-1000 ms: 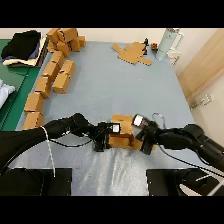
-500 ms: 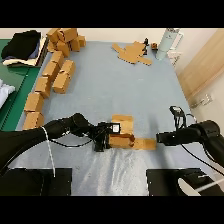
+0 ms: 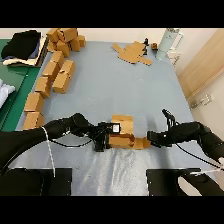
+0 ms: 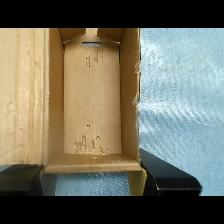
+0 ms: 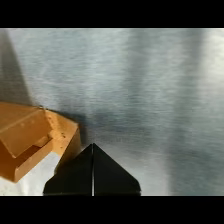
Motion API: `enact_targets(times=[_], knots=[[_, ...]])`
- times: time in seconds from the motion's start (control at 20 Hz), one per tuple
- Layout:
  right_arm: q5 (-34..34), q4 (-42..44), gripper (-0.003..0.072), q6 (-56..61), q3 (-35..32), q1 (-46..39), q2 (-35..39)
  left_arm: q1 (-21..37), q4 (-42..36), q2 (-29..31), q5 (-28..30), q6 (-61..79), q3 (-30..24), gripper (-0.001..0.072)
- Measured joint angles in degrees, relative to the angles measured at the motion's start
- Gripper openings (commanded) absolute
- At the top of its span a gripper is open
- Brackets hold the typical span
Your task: Fold the box.
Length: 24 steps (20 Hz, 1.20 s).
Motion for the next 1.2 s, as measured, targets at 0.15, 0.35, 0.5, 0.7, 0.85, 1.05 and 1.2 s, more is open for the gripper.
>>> enact_targets(times=[0.15, 0.35, 0.5, 0.7, 0.85, 1.05, 1.2], knots=[[-0.7, 2.3, 0.0002, -2.1, -0.1, -0.2, -0.5, 0.0, 0.0, 0.0, 0.0, 0.0, 0.0, 0.0313], [-0.4, 3.8, 0.0004, -4.9, -0.2, -0.1, -2.3, 0.0, 0.0, 0.0, 0.0, 0.0, 0.0, 0.0313], [-0.4, 6.4, 0.0004, -8.0, -0.1, -0.1, -3.0, 0.0, 0.0, 0.0, 0.0, 0.0, 0.0, 0.0312], [-0.5, 10.3, 0.0028, -11.4, 0.5, 0.4, -1.8, 0.0, 0.0, 0.0, 0.0, 0.0, 0.0, 0.0313], [-0.8, 11.5, 0.0386, -12.8, 1.7, 2.0, -0.7, 0.0, 0.0, 0.0, 0.0, 0.0, 0.0, 0.0313], [-0.9, 12.2, 0.0387, -13.3, 2.7, 4.5, -0.2, 0.0, 0.0, 0.0, 0.0, 0.0, 0.0, 0.0313], [-0.7, 12.3, 0.0535, -13.4, 2.9, 6.5, 0.0, 0.0, 0.0, 0.0, 0.0, 0.0, 0.0, 0.0312]])
